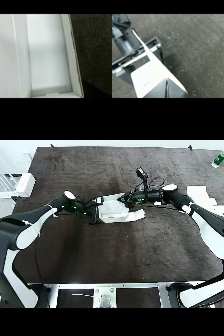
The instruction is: Fold the box and place the chain.
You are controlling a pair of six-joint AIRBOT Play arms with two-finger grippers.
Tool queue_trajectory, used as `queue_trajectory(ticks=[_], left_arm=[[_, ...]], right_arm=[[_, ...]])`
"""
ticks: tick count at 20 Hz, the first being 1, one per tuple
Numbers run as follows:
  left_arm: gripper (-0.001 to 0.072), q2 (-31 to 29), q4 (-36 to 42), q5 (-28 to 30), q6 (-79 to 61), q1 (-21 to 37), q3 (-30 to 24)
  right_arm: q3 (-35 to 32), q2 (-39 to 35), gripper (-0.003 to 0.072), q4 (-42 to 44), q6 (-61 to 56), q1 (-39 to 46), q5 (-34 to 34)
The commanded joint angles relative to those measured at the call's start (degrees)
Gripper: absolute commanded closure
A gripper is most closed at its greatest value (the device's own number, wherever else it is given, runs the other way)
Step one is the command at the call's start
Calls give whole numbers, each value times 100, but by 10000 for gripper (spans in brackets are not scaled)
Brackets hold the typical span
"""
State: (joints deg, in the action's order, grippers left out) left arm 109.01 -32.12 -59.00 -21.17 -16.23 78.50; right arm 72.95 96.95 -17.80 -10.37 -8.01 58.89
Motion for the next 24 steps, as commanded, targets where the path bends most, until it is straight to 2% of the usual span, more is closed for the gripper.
queue_trajectory(ticks=[1,8,11,24], left_arm=[[241,0,-2,0,-7,2,7],[241,0,-2,0,-7,2,7],[241,0,-2,0,-7,2,7],[241,0,0,-2,-2,2,7]], right_arm=[[-44,0,672,-4,-164,2,-345],[-227,9,672,-151,-387,-4,-833],[-232,11,672,-533,-678,-7,-850],[-258,249,672,-562,-739,-153,-861]])
